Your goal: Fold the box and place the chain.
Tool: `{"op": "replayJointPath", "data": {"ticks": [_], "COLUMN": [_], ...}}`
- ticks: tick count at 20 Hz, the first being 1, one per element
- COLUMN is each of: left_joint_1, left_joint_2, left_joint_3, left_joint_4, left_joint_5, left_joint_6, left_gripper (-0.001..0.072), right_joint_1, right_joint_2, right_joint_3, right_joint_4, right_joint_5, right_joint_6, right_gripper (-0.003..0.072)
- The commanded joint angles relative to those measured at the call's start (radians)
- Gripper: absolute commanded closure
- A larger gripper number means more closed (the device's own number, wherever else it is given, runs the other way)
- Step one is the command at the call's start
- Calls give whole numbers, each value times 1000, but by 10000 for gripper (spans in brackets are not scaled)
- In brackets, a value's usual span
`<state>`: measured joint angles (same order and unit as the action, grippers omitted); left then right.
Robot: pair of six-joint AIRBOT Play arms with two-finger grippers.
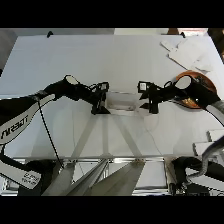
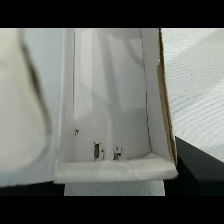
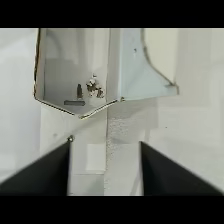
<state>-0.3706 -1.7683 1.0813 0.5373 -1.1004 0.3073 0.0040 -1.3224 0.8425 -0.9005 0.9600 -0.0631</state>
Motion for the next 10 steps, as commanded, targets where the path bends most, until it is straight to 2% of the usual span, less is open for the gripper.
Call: {"op": "replayJointPath", "data": {"ticks": [1, 3, 5, 7, 10], "left_joint_1": [1, 1, 1, 1, 1], "left_joint_2": [0, 0, 0, 0, 0], "left_joint_3": [0, 0, 0, 0, 0], "left_joint_4": [-2, -2, -2, -2, -2], "left_joint_5": [4, 4, 4, 4, 4], "left_joint_6": [-1, -1, -1, -1, -1], "left_gripper": [500, 500, 500, 500, 500], "right_joint_1": [1, 1, 1, 1, 1], "right_joint_2": [79, 94, 79, 31, -64], "right_joint_3": [0, 0, 0, 0, 0], "right_joint_4": [9, 99, 284, 452, 570], "right_joint_5": [75, 128, 111, 63, -92], "right_joint_6": [180, 204, 243, 243, 243], "right_gripper": [674, 675, 679, 680, 680]}}
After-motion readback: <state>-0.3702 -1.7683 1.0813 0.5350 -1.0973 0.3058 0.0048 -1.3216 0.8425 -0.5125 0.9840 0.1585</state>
